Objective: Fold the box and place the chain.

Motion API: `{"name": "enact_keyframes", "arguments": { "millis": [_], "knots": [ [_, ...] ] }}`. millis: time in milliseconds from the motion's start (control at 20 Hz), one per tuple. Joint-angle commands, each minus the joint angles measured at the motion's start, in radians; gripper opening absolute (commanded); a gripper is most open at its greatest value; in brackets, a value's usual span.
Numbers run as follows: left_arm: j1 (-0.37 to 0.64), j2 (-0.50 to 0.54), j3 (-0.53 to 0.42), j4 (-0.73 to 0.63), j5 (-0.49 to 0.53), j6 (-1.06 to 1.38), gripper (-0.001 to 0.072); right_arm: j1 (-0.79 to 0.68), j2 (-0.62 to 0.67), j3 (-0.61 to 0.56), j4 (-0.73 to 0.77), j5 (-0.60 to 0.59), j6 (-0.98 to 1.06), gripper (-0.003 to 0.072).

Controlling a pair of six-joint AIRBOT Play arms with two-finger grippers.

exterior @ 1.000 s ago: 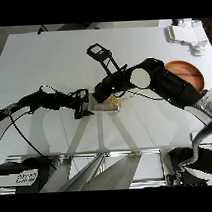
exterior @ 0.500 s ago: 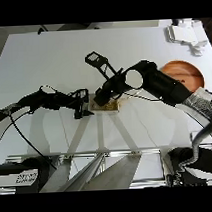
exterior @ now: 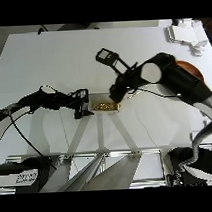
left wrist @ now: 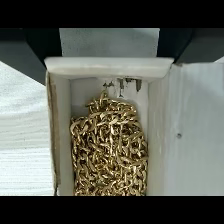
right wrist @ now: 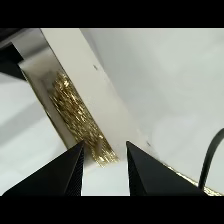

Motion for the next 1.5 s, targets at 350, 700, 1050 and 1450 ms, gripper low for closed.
{"name": "enact_keyframes", "arguments": {
  "millis": [350, 700, 1050, 1450],
  "knots": [
    [0.0, 0.0, 0.0, 0.0, 0.0, 0.0, 0.0277, -0.257, -0.079, -0.211, 0.146, -0.027, -0.709, 0.0512],
    [0.0, 0.0, 0.0, 0.0, 0.0, 0.0, 0.0277, -0.257, -0.262, -0.211, 0.365, -0.097, -1.023, 0.0608],
    [0.0, 0.0, 0.0, 0.0, 0.0, 0.0, 0.0277, -0.243, -0.314, -0.211, 0.491, -0.109, -1.031, 0.0535],
    [0.0, 0.0, 0.0, 0.0, 0.0, 0.0, 0.0277, -0.232, -0.305, -0.211, 0.316, -0.103, -0.85, 0.0008]
  ]
}}
